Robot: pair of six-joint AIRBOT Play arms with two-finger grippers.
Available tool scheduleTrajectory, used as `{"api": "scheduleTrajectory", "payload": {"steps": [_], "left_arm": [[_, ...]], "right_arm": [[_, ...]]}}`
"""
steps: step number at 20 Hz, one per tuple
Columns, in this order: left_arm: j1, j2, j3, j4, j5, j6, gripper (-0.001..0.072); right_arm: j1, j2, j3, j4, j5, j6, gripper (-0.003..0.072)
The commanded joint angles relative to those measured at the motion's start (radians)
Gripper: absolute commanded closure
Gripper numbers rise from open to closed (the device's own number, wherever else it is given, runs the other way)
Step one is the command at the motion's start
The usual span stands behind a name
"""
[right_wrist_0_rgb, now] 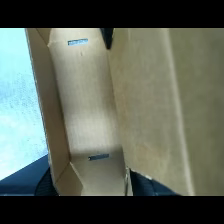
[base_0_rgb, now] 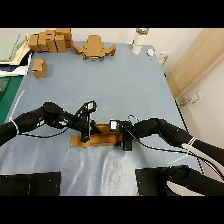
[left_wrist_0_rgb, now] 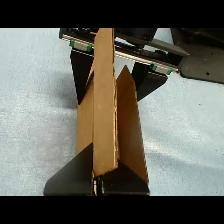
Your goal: Fold the box.
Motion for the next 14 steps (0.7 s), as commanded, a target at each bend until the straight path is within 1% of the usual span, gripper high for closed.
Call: {"api": "scheduleTrajectory", "payload": {"steps": [1,10,12,14], "left_arm": [[0.0,0.0,0.0,0.0,0.002,0.0,0.0698],[0.0,0.0,0.0,-0.001,0.005,0.0,0.0698],[0.0,-0.001,0.0,-0.005,0.063,0.0,0.0698],[0.0,-0.001,0.0,-0.005,0.072,0.0,0.0698]], "right_arm": [[0.001,-0.001,-0.001,-0.005,-0.004,0.0,0.0162],[0.001,-0.032,0.0,-0.004,-0.008,0.0,0.0165],[0.001,-0.032,-0.001,-0.004,-0.014,0.0,0.0165],[0.001,-0.032,0.0,-0.004,-0.014,0.0,0.0165]]}}
